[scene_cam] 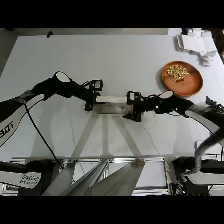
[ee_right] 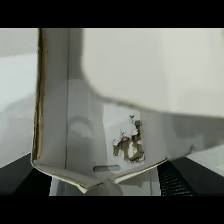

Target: Fold the box and place the chain.

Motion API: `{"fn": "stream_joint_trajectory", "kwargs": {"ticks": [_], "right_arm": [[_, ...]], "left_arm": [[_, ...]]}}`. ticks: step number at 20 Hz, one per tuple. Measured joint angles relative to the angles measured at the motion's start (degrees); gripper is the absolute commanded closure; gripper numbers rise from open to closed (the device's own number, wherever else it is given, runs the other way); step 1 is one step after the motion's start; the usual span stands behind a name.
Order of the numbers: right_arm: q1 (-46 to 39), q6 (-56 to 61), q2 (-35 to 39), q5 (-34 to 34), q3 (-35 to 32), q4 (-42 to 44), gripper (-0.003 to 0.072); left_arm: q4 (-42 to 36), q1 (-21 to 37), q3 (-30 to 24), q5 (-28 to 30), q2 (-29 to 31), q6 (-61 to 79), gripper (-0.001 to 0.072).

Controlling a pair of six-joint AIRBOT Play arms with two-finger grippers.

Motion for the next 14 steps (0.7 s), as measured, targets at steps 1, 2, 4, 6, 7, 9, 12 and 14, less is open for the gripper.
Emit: {"fn": "stream_joint_trajectory", "kwargs": {"ticks": [1, 2, 4, 6, 7, 9, 12, 14], "right_arm": [[0.00, -0.11, -0.46, 0.11, 0.39, 0.31, 0.0059], [0.00, -0.26, -0.85, 0.20, 0.76, 0.57, 0.0131], [0.02, -0.35, -1.42, 0.61, 1.31, 0.72, 0.0272], [0.00, -0.48, -1.73, 0.63, 1.60, 0.90, 0.0294], [0.00, -0.50, -1.81, 0.66, 1.70, 0.94, 0.0294], [0.00, -0.50, -1.92, 0.70, 1.81, 1.07, 0.0293], [0.00, -0.50, -1.99, 0.68, 1.86, 1.25, 0.0293], [0.00, -0.52, -1.99, 0.61, 1.90, 1.29, 0.0293]], "left_arm": [[0.00, 0.00, 0.00, 0.00, 0.00, 0.00, 0.0703], [0.00, 0.00, 0.00, 0.00, 0.00, 0.00, 0.0703], [0.02, 0.00, 0.00, -0.04, 0.00, 0.00, 0.0703], [0.04, 0.00, 0.00, -0.04, 0.00, 0.00, 0.0703], [0.02, 0.02, 0.00, -0.02, 0.00, 0.00, 0.0703], [0.02, 0.02, 0.00, -0.02, 0.00, 0.00, 0.0703], [0.02, 0.02, 0.00, -0.02, 0.00, 0.00, 0.0703], [0.02, 0.02, 0.00, 0.00, 0.00, 0.00, 0.0703]]}}
